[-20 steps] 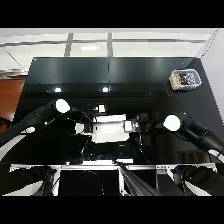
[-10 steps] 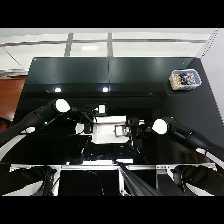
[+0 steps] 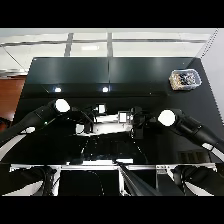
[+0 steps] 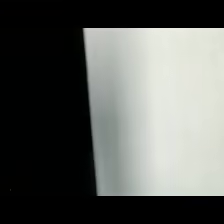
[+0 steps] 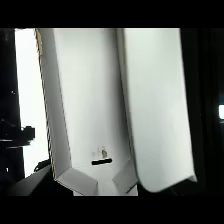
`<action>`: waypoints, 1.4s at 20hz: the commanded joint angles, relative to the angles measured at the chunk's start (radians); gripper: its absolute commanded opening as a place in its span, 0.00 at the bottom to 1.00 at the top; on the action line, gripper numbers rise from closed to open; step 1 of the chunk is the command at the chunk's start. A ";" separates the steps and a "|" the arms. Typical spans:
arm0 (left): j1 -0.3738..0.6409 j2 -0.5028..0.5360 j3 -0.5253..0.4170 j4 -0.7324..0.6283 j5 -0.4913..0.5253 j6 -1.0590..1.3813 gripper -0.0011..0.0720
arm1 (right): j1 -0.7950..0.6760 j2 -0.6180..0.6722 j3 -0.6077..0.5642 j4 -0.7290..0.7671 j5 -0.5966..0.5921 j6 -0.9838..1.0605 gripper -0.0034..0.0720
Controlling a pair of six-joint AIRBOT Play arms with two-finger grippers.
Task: Fold the box and place the chain.
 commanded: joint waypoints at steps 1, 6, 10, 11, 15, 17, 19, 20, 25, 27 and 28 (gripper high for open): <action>0.000 0.000 0.001 0.000 -0.002 0.001 0.06 | -0.043 0.003 0.006 0.017 -0.002 0.000 0.98; 0.000 0.000 0.001 0.000 -0.002 0.001 0.06 | -0.055 -0.039 0.006 0.121 -0.001 -0.113 0.98; 0.000 0.000 0.001 0.000 -0.002 0.001 0.06 | -0.055 -0.086 0.006 0.193 0.029 -0.197 0.98; 0.000 0.000 0.001 0.000 -0.002 0.001 0.06 | -0.055 -0.101 0.006 0.244 0.045 -0.256 0.98; 0.000 0.000 0.001 0.000 -0.002 0.001 0.05 | -0.066 -0.187 0.005 0.369 0.027 -0.387 0.98; 0.000 0.000 0.001 0.000 -0.002 0.001 0.06 | -0.093 -0.216 0.005 0.385 0.051 -0.398 0.98; 0.000 0.000 0.001 0.000 -0.005 0.000 0.06 | -0.122 -0.219 -0.006 0.385 0.058 -0.409 0.98; 0.000 0.000 0.001 0.000 -0.005 0.001 0.06 | -0.132 -0.219 -0.016 0.384 0.061 -0.410 0.98; 0.000 0.000 0.001 0.000 -0.005 0.001 0.05 | -0.132 -0.218 -0.040 0.377 0.048 -0.441 0.98; 0.000 0.000 0.001 0.000 -0.004 0.001 0.06 | -0.124 -0.218 -0.040 0.374 0.032 -0.432 0.98; 0.000 0.000 0.001 0.000 -0.004 0.001 0.05 | -0.112 -0.218 -0.040 0.359 0.017 -0.419 0.98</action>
